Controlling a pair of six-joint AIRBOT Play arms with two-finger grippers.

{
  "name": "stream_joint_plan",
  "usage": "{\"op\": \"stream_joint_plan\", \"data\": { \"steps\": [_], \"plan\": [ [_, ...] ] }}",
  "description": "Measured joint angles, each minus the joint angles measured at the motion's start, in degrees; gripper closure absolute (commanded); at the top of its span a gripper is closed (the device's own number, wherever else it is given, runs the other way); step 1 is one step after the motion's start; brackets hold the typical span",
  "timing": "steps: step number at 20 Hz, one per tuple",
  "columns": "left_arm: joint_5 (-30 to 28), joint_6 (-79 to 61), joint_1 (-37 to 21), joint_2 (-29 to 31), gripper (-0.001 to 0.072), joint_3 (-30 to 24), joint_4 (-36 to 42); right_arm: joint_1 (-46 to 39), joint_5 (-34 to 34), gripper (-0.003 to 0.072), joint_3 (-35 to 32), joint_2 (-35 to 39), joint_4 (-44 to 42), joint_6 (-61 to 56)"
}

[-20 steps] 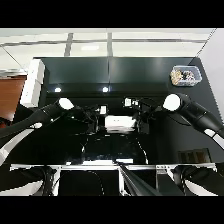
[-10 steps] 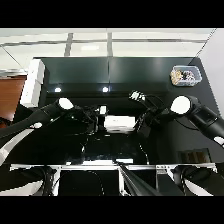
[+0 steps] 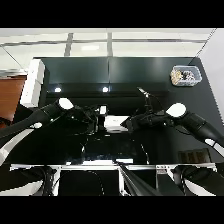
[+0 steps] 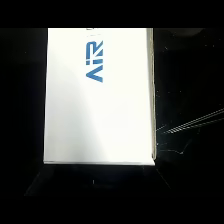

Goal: Fold the box and place the chain.

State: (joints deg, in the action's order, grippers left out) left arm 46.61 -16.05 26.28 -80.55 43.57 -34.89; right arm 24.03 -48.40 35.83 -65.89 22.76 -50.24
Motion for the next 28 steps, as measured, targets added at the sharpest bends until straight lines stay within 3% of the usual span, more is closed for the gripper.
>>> {"op": "stream_joint_plan", "data": {
  "steps": [15, 18, 23, 24, 26, 27, 28],
  "plan": [
    [-0.1, 0.0, 0.0, 0.0, 0.0357, 0.0, 0.0, -0.1, 4.2, 0.0674, -0.3, -4.2, 4.6, -5.6],
    [-0.2, 0.2, 0.0, 0.0, 0.0356, 0.0, 0.1, -1.4, 2.3, 0.0674, 1.5, -3.2, 6.6, -5.3],
    [-0.4, 2.6, 0.0, 0.0, 0.0354, 0.0, 1.0, -11.3, -8.3, 0.0674, 6.3, 3.6, 12.5, -5.6],
    [-0.9, 3.5, 0.0, 0.0, 0.0324, 0.0, 1.6, -13.6, -9.5, 0.0673, 6.7, 5.2, 13.7, -6.3],
    [-1.0, 4.5, 0.0, 0.4, 0.0064, 0.1, 2.0, -18.3, -12.7, 0.0674, 7.1, 8.2, 16.7, -7.8],
    [-1.0, 5.0, 0.0, 0.7, -0.0007, 0.2, 2.4, -20.3, -14.1, 0.0673, 7.3, 9.5, 18.1, -8.5],
    [-1.0, 5.3, 0.0, 1.2, -0.0007, 0.5, 2.5, -21.9, -15.4, 0.0674, 7.4, 10.3, 19.3, -9.0]
  ]
}}
